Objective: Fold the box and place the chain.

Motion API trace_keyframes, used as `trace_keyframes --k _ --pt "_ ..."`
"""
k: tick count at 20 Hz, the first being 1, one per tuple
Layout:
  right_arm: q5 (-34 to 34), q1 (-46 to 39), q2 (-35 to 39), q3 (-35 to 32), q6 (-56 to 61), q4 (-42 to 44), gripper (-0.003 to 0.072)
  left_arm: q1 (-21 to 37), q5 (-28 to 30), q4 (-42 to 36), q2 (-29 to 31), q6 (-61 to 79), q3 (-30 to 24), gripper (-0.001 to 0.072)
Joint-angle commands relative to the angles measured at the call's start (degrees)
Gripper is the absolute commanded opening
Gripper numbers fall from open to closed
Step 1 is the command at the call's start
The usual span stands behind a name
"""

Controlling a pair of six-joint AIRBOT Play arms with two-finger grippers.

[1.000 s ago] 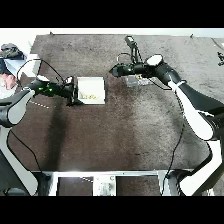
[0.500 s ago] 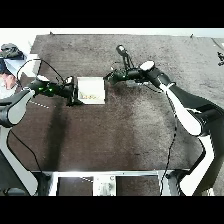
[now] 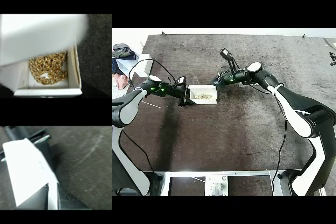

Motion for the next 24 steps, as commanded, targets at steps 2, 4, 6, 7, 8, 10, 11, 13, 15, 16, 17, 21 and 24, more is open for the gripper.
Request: trace_keyframes --k 2,4,6,7,8,10,11,13,15,16,17,21,24 --pt "2.3 1.4 0.0 0.0 -6.5 -1.3 0.0169 0.0 0.0 0.0 0.0 0.0 0.0 0.0298" --pt "1.9 2.5 0.0 0.0 -9.3 -1.3 0.0198 0.0 0.0 0.0 0.0 0.0 0.0 0.0298" --pt "1.3 3.5 0.0 0.0 -10.9 -1.3 0.0280 0.0 0.0 0.0 0.0 0.0 0.0 0.0298" --pt "1.2 3.8 0.0 0.0 -11.7 -1.3 0.0280 0.0 0.0 0.0 0.0 0.0 0.0 0.0299" --pt "1.4 4.2 0.0 0.0 -12.4 -1.4 0.0280 0.0 0.0 0.0 0.0 0.0 0.0 0.0298" --pt "1.5 4.6 0.0 0.0 -13.3 -1.5 0.0281 0.0 0.0 0.0 0.0 0.0 0.0 0.0298" --pt "1.5 4.6 0.0 0.0 -13.4 -1.5 0.0281 0.0 0.0 0.0 0.0 0.0 0.0 0.0298" --pt "1.7 4.6 0.0 0.0 -13.4 -1.5 0.0281 0.0 0.0 0.0 0.0 0.0 0.0 0.0299" --pt "2.7 4.6 0.0 0.0 -14.3 -1.5 0.0282 0.0 0.0 0.0 0.0 0.0 0.0 0.0298" --pt "2.7 4.7 0.0 0.0 -14.3 -1.6 0.0282 0.0 0.0 0.0 0.0 0.0 0.0 0.0298" --pt "2.6 4.8 0.0 0.0 -14.7 -1.7 0.0282 0.0 0.0 0.0 0.0 0.0 0.0 0.0298" --pt "0.7 5.5 0.0 0.0 -15.3 -2.9 0.0282 0.0 0.0 0.0 0.0 0.0 0.0 0.0298" --pt "-0.8 6.6 0.0 0.0 -15.3 -6.7 0.0284 0.0 0.0 0.0 0.0 0.0 0.0 0.0298"
